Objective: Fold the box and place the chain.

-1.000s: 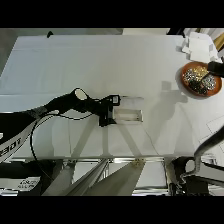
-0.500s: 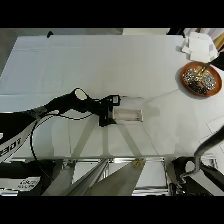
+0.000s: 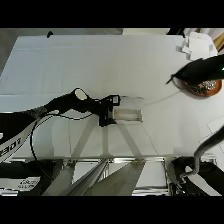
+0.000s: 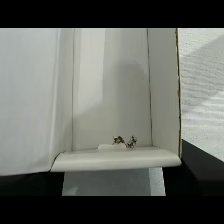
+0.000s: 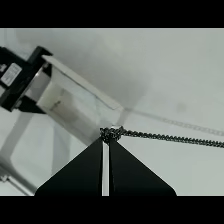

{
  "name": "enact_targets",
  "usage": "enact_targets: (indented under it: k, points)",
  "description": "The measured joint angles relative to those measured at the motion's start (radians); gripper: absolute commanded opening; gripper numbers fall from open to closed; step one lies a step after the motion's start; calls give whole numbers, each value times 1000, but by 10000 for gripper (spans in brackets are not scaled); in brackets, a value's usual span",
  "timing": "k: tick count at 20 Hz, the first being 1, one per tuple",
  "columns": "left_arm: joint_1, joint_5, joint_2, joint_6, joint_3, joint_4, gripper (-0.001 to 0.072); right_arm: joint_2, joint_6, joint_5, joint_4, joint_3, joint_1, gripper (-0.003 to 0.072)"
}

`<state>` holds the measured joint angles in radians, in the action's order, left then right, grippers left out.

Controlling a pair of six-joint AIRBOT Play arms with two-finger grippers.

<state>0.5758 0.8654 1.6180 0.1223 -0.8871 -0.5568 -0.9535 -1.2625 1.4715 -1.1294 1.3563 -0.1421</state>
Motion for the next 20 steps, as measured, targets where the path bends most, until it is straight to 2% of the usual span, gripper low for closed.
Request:
enact_targets:
  k: [13, 16, 20]
  points:
    - [0, 0, 0, 0, 0, 0, 272, 10, -232, -20, -159, 0, -587, 10]
    - [0, 0, 0, 0, 0, 0, 272, 13, -295, -34, -243, 0, -680, 9]
    - [0, 0, 0, 0, 0, 0, 272, 14, -348, -44, -334, -1, -729, 10]
